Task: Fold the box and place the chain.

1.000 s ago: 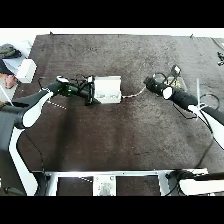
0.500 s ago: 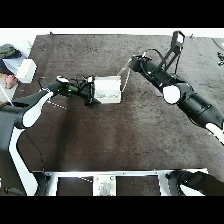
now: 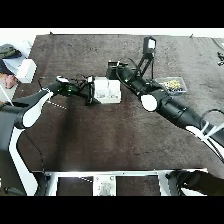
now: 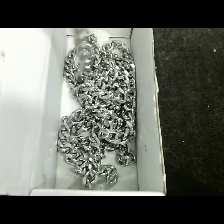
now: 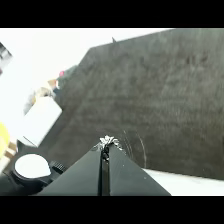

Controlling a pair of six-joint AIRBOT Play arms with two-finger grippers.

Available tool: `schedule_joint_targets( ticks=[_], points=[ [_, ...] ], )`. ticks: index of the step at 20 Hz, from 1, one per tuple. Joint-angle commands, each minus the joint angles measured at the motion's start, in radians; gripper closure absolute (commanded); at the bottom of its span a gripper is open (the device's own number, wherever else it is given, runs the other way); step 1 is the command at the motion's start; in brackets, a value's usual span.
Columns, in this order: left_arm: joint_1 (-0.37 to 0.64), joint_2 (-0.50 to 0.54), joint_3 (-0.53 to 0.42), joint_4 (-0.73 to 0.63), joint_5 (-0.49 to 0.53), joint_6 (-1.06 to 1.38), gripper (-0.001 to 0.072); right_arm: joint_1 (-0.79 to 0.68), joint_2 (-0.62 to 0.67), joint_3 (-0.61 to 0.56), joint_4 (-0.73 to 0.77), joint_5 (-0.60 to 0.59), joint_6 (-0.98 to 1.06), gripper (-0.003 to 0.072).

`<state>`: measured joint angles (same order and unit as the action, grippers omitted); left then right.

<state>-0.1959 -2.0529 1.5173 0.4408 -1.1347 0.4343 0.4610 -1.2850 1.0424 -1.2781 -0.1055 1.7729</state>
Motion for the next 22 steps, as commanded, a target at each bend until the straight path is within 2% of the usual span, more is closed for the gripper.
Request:
schedule_joint_targets(
  ticks=[1, 4, 5, 6, 7, 12, 13, 14, 15, 18, 20, 22],
  points=[
    [0.000, 0.000, 0.000, 0.000, 0.000, 0.000, 0.0306, 0.015, -0.055, 0.004, 0.000, 0.032, 0.000, 0.0698],
    [0.000, 0.000, 0.000, 0.000, 0.000, 0.000, 0.0306, 0.013, -0.081, 0.004, -0.028, 0.039, -0.002, 0.0697],
    [0.000, 0.000, 0.000, 0.000, 0.000, 0.000, 0.0306, 0.013, -0.081, 0.004, -0.056, 0.040, -0.002, 0.0609],
    [0.000, 0.000, 0.000, 0.000, 0.001, 0.000, 0.0305, 0.008, -0.080, 0.004, -0.079, 0.040, -0.002, 0.0375],
    [0.000, 0.000, 0.000, 0.000, 0.000, 0.000, 0.0306, 0.000, -0.079, 0.004, -0.087, 0.044, -0.002, 0.0299],
    [0.000, 0.000, 0.000, 0.000, 0.000, 0.000, 0.0306, -0.082, -0.057, 0.004, -0.133, 0.107, -0.003, 0.0298],
    [0.000, 0.000, 0.000, 0.000, 0.000, 0.000, 0.0306, -0.089, -0.051, 0.005, -0.164, 0.094, -0.032, 0.0321],
    [0.000, 0.000, 0.000, 0.000, 0.000, 0.000, 0.0306, -0.099, -0.050, 0.007, -0.190, 0.083, -0.068, 0.0450],
    [0.000, 0.000, 0.000, 0.000, 0.000, 0.000, 0.0306, -0.115, -0.054, 0.016, -0.192, 0.095, -0.080, 0.0525],
    [0.000, 0.000, 0.000, 0.000, 0.000, 0.000, 0.0305, -0.179, -0.104, 0.110, -0.180, 0.244, -0.170, 0.0525],
    [0.000, 0.000, 0.000, 0.000, 0.000, 0.000, 0.0306, -0.207, -0.136, 0.183, -0.082, 0.334, -0.345, 0.0527],
    [0.000, 0.000, 0.000, 0.000, 0.000, 0.000, 0.0306, -0.254, -0.177, 0.265, 0.204, 0.474, -0.663, 0.0527]
  ],
)
